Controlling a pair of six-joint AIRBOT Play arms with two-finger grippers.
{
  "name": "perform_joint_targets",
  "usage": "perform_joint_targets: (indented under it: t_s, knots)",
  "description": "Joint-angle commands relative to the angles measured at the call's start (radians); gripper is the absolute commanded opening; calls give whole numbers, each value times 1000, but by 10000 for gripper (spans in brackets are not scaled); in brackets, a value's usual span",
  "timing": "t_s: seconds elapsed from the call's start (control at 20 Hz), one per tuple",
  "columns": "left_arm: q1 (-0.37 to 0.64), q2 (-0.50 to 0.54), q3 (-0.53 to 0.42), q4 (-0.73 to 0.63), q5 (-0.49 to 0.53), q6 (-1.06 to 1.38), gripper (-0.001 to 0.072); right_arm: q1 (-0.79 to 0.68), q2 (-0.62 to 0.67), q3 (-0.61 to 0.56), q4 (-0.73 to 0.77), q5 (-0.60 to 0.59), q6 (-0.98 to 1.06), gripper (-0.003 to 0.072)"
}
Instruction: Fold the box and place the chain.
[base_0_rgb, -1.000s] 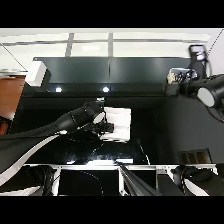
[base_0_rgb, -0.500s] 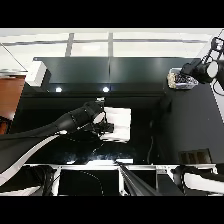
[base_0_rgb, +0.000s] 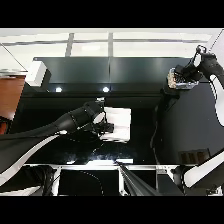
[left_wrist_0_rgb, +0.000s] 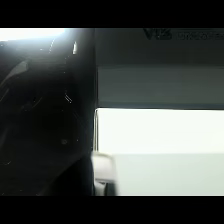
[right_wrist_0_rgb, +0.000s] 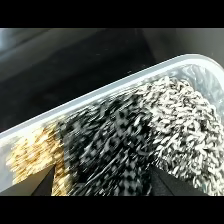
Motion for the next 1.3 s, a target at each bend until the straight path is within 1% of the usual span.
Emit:
perform_joint_targets:
  t_s: [0.0, 0.05, 0.1, 0.15, 0.2, 0.35, 0.4, 0.6, 1.15, 1.2, 1.25]
  knots:
    - [0, 0, 0, -1, -2, 0, 29, -9, -62, 32, 11, 33, 34, 660]
    - [0, 0, 0, -1, -3, 0, 29, -12, -62, 32, 13, 42, 34, 418]
    - [0, 0, 0, 0, -3, 0, 29, -15, -58, 38, 30, 46, 30, 257]
    - [0, 0, 0, 0, -3, 0, 29, -19, -49, 50, 44, 48, 16, 126]
    - [0, 0, 0, 0, -2, 0, 29, -21, -38, 68, 63, 53, -21, 84]
    - [0, 0, 0, 0, -2, 0, 29, -22, -16, 137, 76, 116, -97, 84]
    - [0, 0, 0, 0, -2, 0, 29, -22, -12, 156, 85, 145, -124, 55]
    - [0, 0, 0, 0, -2, 0, 29, -21, 17, 207, 120, 235, -213, 52]
    - [0, 0, 0, 0, -3, 0, 29, -24, 286, 214, 117, 216, -394, 50]
    - [0, 0, 0, 0, -3, 0, 29, -24, 320, 213, 136, 229, -397, 50]
    - [0, 0, 0, 0, -2, 0, 29, -32, 360, 212, 198, 237, -400, 50]
